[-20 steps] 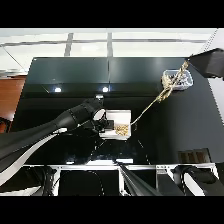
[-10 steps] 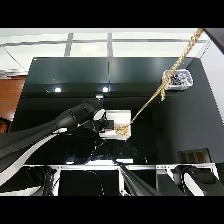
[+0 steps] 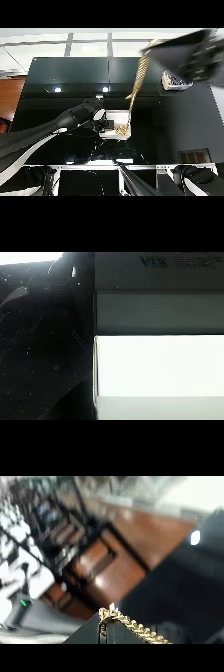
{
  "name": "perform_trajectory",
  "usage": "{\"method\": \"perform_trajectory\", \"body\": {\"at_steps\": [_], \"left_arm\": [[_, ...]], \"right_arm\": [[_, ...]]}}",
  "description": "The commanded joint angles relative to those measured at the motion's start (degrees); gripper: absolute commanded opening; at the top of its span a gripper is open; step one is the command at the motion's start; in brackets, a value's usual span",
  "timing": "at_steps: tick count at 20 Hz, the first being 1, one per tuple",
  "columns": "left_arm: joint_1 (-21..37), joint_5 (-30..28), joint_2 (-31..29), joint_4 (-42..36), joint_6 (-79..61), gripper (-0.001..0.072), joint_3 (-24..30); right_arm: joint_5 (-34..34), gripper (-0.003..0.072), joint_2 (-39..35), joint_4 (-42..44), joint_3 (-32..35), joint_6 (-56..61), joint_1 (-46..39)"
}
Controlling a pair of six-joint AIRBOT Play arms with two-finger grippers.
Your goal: Fold the box and place the chain.
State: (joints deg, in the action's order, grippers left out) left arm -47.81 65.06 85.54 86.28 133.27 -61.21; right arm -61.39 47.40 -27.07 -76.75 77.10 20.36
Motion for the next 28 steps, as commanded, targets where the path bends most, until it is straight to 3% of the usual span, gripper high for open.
{"method": "perform_trajectory", "body": {"at_steps": [1,6,11,17,18,19,20,23,28], "left_arm": [[0.02,-0.02,0.00,0.00,0.00,0.0028,0.00],[0.02,-0.02,0.00,0.02,0.00,0.0028,0.00],[0.02,-0.02,0.00,0.00,-0.02,0.0028,0.00],[0.02,-0.04,0.00,0.00,0.00,0.0028,0.00],[0.02,-0.04,0.00,0.00,0.00,0.0028,0.00],[0.02,-0.04,0.00,0.00,0.00,0.0028,0.00],[0.02,-0.04,0.00,0.00,0.00,0.0028,0.00],[0.02,-0.02,0.00,0.00,0.00,0.0028,0.00],[0.02,0.07,0.00,0.00,0.00,0.0028,0.00]], "right_arm": [[-0.37,0.0015,3.54,-9.88,1.18,4.20,6.67],[-2.01,0.0015,3.69,-19.41,11.67,9.51,7.26],[1.40,0.0015,3.72,-19.43,22.40,9.97,7.28],[6.91,0.0016,4.24,-17.11,30.60,10.16,7.28],[6.88,0.0034,4.28,-17.14,31.36,10.16,7.28],[6.88,0.0191,4.31,-17.25,31.89,10.16,7.28],[6.73,0.0253,4.31,-17.90,31.91,10.16,7.26],[5.60,0.0259,4.28,-22.62,31.69,10.14,4.48],[3.96,0.0257,4.24,-40.04,31.43,10.12,-8.83]]}}
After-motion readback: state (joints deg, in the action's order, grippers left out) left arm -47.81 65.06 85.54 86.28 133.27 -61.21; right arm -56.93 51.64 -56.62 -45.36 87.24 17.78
